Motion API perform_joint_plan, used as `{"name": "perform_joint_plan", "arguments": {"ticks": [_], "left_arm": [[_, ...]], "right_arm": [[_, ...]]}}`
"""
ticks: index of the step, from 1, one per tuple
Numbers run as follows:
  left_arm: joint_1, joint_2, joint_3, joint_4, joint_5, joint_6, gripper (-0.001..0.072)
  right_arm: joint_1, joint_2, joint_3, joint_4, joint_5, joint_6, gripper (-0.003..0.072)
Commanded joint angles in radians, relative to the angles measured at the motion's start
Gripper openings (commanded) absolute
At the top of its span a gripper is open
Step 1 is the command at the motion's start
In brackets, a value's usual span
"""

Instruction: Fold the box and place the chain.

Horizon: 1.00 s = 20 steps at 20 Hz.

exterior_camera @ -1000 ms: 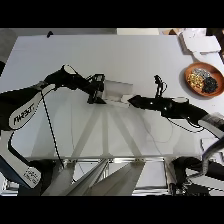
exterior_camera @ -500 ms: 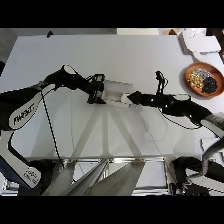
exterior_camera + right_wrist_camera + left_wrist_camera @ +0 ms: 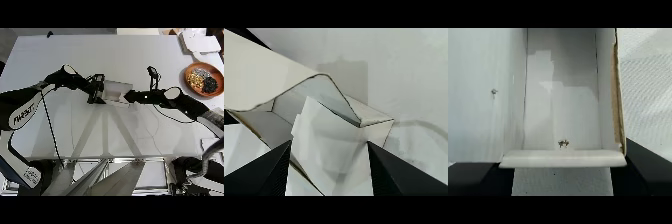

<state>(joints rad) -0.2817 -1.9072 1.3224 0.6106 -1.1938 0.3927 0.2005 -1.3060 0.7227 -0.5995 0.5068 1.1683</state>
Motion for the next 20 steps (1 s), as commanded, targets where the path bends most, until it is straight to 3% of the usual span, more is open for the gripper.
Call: {"name": "perform_joint_plan", "arguments": {"ticks": [1, 8, 14, 20], "left_arm": [[0.0, 0.001, 0.0, 0.0, 0.0, 0.0, 0.0345], [0.0, 0.001, 0.0, 0.0, 0.0, 0.0, 0.0345], [0.0, 0.001, 0.0, 0.0, 0.0, 0.0, 0.0345], [0.0, 0.001, 0.0, 0.0, 0.0, 0.0, 0.0345]], "right_arm": [[0.04, 0.001, 0.011, -0.182, -0.062, 0.183, 0.0525], [0.087, -0.006, 0.03, -0.609, -0.08, 0.587, 0.0522], [0.142, -0.079, 0.138, -0.685, 0.015, 0.657, 0.0505], [0.181, -0.117, 0.162, -0.893, 0.04, 1.018, 0.0504]]}}
